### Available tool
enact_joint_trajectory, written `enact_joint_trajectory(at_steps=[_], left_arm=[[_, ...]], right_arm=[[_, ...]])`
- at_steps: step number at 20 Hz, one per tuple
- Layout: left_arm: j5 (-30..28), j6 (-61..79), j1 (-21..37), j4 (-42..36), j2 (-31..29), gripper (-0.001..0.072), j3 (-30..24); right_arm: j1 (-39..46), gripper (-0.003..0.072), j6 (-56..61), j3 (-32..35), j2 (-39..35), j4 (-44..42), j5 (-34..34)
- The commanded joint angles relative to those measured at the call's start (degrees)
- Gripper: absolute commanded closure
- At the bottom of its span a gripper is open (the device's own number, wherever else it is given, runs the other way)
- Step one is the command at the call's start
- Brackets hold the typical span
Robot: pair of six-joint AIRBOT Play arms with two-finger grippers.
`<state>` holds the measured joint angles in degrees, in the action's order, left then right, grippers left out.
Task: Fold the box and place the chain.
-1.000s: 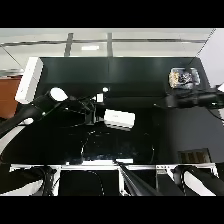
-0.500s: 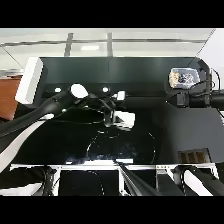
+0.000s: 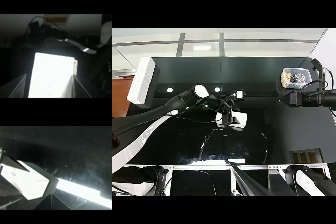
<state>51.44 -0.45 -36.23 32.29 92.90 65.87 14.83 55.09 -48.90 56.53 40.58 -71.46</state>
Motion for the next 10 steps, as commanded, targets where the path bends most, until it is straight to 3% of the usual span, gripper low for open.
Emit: enact_joint_trajectory(at_steps=[1,6,10], left_arm=[[0.2,-1.3,0.0,0.0,0.9,0.0007,0.2],[4.2,-1.5,0.2,0.1,1.0,0.0008,0.2],[4.3,-1.4,0.2,1.8,1.0,0.0008,0.2]], right_arm=[[0.0,0.0672,0.0,0.0,0.0,0.0,0.8],[0.0,0.0673,0.0,0.0,0.0,0.1,1.0],[0.0,0.0672,0.0,0.0,0.0,0.1,1.0]])
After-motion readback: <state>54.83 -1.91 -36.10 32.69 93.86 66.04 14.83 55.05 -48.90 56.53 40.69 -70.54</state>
